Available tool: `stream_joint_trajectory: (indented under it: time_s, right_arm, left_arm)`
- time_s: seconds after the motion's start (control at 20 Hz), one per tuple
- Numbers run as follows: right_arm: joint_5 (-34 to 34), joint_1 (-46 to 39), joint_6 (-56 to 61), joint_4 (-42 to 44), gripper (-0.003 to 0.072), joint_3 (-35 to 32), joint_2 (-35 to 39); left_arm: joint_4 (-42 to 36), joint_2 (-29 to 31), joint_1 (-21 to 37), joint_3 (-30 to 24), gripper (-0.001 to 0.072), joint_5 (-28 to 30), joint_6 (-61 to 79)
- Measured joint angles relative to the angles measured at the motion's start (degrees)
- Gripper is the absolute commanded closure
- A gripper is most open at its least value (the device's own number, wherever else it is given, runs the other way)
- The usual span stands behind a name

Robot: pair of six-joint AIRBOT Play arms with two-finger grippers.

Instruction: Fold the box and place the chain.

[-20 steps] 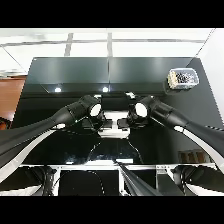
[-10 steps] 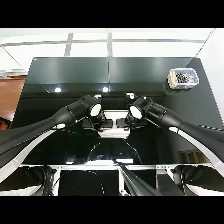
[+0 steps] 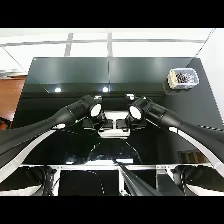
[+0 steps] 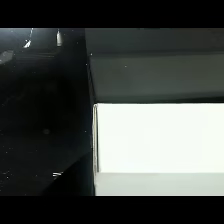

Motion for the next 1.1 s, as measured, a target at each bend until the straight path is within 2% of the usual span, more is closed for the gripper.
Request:
stream_joint_trajectory:
  time_s: [0.2, 0.25, 0.3, 0.35, 0.6, 0.65, 0.7, 0.75, 0.95, 1.1]
  right_arm:
    - [0.52, 0.00, 0.07, 0.50, 0.0384, 0.00, -0.44]
    - [0.72, 0.00, 0.09, 0.66, 0.0523, 0.02, -0.70]
    - [0.81, 0.00, 0.13, 0.68, 0.0626, 0.00, -0.92]
    - [0.85, 0.00, 0.50, 0.79, 0.0667, 0.02, -1.11]
    - [0.70, -0.02, 0.44, 0.83, 0.0666, 0.02, -1.46]
    - [0.68, -0.02, 0.39, 0.85, 0.0616, 0.02, -1.46]
    - [0.68, 0.00, 0.09, 0.90, 0.0447, 0.02, -1.46]
    - [0.70, 0.00, -0.02, 1.25, 0.0312, 0.02, -1.46]
    - [1.33, -0.17, -0.57, 0.87, 0.0302, 0.15, -0.92]
    - [4.70, -0.42, -4.81, 0.81, 0.0302, 0.68, 2.19]
  left_arm:
    - [0.00, 0.02, 0.00, 0.00, 0.0678, 0.02, -0.02]
    - [0.00, 0.00, 0.00, 0.00, 0.0679, 0.02, 0.00]
    - [0.00, 0.00, 0.00, 0.00, 0.0678, 0.04, 0.00]
    - [-0.04, 0.00, 0.00, 0.00, 0.0678, 0.04, -0.02]
    - [-0.11, 0.00, -0.02, 0.00, 0.0678, 0.09, -0.17]
    - [-0.11, 0.00, 0.00, 0.00, 0.0678, 0.09, -0.15]
    - [-0.13, 0.00, 0.00, 0.00, 0.0678, 0.09, -0.02]
    - [-0.11, 0.00, 0.00, 0.00, 0.0678, 0.07, 0.20]
    - [-0.13, 0.00, 0.00, 0.00, 0.0678, 0.07, 0.13]
    - [-0.11, 0.00, 0.00, 0.00, 0.0678, 0.09, 0.02]
